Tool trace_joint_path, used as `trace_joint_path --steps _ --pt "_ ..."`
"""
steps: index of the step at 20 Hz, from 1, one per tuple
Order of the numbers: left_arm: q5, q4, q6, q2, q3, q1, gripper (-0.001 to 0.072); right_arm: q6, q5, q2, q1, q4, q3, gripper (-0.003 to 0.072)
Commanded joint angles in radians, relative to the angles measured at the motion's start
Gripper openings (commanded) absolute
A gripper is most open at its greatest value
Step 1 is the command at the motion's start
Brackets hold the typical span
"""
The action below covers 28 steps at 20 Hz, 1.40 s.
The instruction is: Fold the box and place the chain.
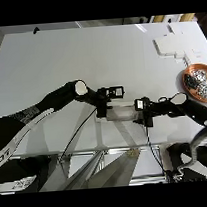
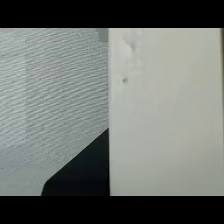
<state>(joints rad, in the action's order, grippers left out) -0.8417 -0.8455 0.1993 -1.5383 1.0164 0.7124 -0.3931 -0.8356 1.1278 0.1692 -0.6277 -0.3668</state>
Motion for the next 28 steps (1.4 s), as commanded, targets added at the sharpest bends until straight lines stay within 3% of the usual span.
trace_joint_path --steps 1,3,4,5,28 --pt "0.0 -0.001 0.0 0.0 0.0 0.0 0.001 -0.001 0.003 0.001 0.0 0.006 0.0 0.0519" --pt "0.0 0.0 0.0 0.0 0.0 0.0 0.001 -0.001 0.003 0.001 0.0 0.003 0.0 0.0488" --pt "0.0 0.0 0.0 0.0 0.0 0.0 0.001 0.0 0.002 0.001 0.0 0.0 0.0 0.0396" --pt "0.0 0.0 0.0 0.0 0.0 0.0 0.001 -0.001 0.001 0.001 0.0 0.0 0.0 0.0376" --pt "0.0 0.001 -0.001 0.0 0.0 0.0 0.001 -0.001 0.002 0.0 0.0 0.0 -0.001 0.0404"
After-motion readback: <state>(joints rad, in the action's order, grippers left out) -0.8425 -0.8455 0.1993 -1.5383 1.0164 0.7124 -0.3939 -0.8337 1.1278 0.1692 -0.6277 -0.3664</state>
